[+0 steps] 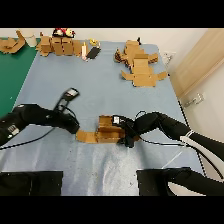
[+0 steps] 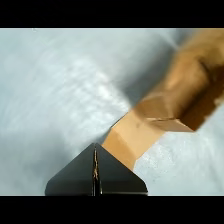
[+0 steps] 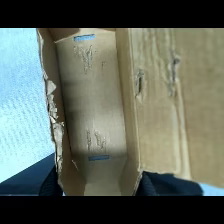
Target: Fold the box.
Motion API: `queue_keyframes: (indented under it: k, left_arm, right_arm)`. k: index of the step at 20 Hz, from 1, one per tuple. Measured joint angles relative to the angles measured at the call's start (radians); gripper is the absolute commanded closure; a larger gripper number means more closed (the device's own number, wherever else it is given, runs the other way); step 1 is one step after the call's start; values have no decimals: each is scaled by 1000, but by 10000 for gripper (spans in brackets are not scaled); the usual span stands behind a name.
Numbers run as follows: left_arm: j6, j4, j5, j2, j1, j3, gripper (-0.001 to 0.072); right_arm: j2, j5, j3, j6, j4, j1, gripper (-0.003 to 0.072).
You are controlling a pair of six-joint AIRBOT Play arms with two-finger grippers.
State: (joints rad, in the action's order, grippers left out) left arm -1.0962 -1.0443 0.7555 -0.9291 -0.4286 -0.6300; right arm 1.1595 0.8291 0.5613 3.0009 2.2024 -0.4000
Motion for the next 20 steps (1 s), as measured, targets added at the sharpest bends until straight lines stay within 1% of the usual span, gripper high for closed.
queue_keyframes:
  k: [3, 5, 7, 13, 16, 20]
  left_arm:
    - [-150, 40, 63, 5, 112, 44, 699]
    - [-172, 97, 86, -25, 150, 69, 699]
    - [-153, 167, 98, -70, 165, 84, 699]
    - [-41, 354, 115, -201, 150, 98, 699]
    - [5, 418, 116, -238, 120, 101, 699]
    - [39, 462, 101, -267, 74, 103, 699]
  right_arm:
    - [0, 0, 0, 0, 0, 0, 177]
    - [0, 0, 0, 0, 0, 0, 176]
    - [0, 0, 0, 0, 0, 0, 177]
    - [0, 5, 1, 0, 0, 0, 177]
    - [0, 7, 1, 0, 0, 0, 177]
    - [0, 9, 1, 0, 1, 0, 177]
